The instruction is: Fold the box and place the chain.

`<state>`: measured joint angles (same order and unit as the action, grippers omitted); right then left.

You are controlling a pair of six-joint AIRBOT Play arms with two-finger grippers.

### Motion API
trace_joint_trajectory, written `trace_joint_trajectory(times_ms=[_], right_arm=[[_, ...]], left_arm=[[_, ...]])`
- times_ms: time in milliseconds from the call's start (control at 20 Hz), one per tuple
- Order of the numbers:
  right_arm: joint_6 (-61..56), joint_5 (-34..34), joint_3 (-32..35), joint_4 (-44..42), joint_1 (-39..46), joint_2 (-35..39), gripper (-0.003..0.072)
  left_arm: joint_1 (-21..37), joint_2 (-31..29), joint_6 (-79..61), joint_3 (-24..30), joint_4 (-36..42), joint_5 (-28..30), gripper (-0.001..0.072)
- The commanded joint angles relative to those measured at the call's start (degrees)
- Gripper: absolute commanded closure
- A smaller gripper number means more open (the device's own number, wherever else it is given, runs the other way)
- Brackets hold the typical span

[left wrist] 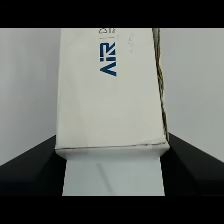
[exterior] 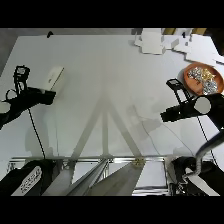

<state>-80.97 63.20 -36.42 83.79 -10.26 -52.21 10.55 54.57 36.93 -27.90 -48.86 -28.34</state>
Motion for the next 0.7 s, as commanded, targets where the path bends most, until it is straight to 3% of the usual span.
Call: trace_joint_trajectory(times_ms=[0, 350, 650], right_arm=[[0.0, 0.02, -0.02, -0.02, 0.02, -0.04, 0.067], [0.0, 0.02, -0.02, -0.02, 0.02, -0.04, 0.067], [0.0, 0.02, -0.02, -0.02, 0.02, -0.04, 0.067]], left_arm=[[1.66, 1.16, 11.21, 0.17, -11.65, -4.66, 0.0112], [1.66, -0.68, 12.41, 0.15, -11.65, -8.44, 0.0112], [1.55, -15.34, 12.41, 0.15, -11.65, -11.61, 0.0113]])
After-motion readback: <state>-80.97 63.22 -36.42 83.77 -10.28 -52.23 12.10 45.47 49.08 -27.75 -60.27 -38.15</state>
